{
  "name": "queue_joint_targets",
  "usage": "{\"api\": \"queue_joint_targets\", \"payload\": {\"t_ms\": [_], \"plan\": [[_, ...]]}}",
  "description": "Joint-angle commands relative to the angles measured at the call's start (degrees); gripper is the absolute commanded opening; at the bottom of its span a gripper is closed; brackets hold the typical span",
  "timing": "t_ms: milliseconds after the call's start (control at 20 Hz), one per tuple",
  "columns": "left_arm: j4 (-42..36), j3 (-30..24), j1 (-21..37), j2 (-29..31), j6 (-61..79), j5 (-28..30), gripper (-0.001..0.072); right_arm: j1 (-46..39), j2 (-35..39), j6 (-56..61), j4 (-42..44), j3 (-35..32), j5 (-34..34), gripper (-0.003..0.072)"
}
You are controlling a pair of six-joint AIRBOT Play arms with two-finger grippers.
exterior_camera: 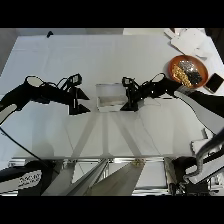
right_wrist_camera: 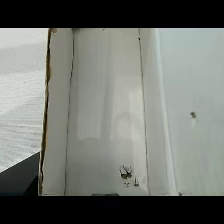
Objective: Fold the box and place the chain.
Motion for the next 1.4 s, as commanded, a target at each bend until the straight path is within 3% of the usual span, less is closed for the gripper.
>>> {"api": "queue_joint_targets", "payload": {"t_ms": [0,100,500,750,1350], "plan": [[-11.7,-0.4,2.3,-4.6,17.8,-0.9,0.0709,0.0,0.0,0.0,0.0,0.0,0.0,0.0528],[-17.2,-0.3,2.8,-6.5,21.6,-0.8,0.0709,0.0,0.0,0.0,0.0,0.0,0.0,0.0528],[-16.1,-0.3,2.6,-9.5,21.4,-3.5,0.0709,0.0,0.0,0.0,0.0,0.0,0.0,0.0528],[-15.9,-0.3,-0.2,-9.7,21.4,0.8,0.0709,0.0,0.0,0.0,0.0,0.0,0.0,0.0528],[-16.3,0.1,-4.0,-10.9,19.9,4.8,0.0709,0.0,0.0,0.0,0.0,0.0,0.0,0.0528]]}}
